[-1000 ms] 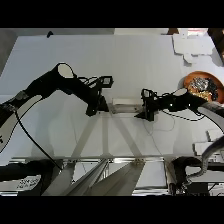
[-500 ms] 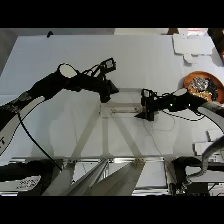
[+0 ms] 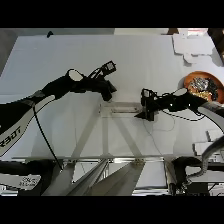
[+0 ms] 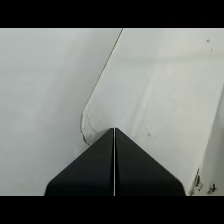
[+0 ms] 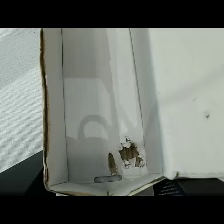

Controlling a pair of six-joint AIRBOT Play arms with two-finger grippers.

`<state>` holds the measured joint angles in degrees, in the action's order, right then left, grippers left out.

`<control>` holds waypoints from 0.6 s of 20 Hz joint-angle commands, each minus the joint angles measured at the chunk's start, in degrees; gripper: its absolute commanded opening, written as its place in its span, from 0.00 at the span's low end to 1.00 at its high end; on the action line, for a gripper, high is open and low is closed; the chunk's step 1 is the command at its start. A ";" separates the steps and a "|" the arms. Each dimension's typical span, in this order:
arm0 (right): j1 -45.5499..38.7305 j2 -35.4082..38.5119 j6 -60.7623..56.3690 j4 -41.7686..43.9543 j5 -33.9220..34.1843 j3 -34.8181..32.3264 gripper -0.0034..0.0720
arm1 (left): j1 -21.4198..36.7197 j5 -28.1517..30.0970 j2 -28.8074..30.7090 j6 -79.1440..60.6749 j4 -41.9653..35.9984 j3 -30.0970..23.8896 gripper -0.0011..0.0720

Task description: Fold the box and place the chain.

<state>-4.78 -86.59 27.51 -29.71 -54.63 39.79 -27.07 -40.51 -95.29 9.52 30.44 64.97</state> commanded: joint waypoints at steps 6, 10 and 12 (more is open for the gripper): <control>0.07 -0.02 0.00 0.00 -0.02 0.00 0.71 | 1.31 -7.37 3.72 1.42 1.46 0.00 0.03; 0.07 -0.02 0.00 0.00 -0.02 0.00 0.71 | 2.12 -17.84 9.97 1.40 4.63 0.00 0.03; 0.07 -0.04 -0.02 0.00 -0.02 0.00 0.71 | 2.16 -24.52 10.95 1.42 6.58 0.00 0.03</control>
<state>-4.78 -86.59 27.53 -29.74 -54.63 39.79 -25.21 -55.46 -86.80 10.94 34.35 64.97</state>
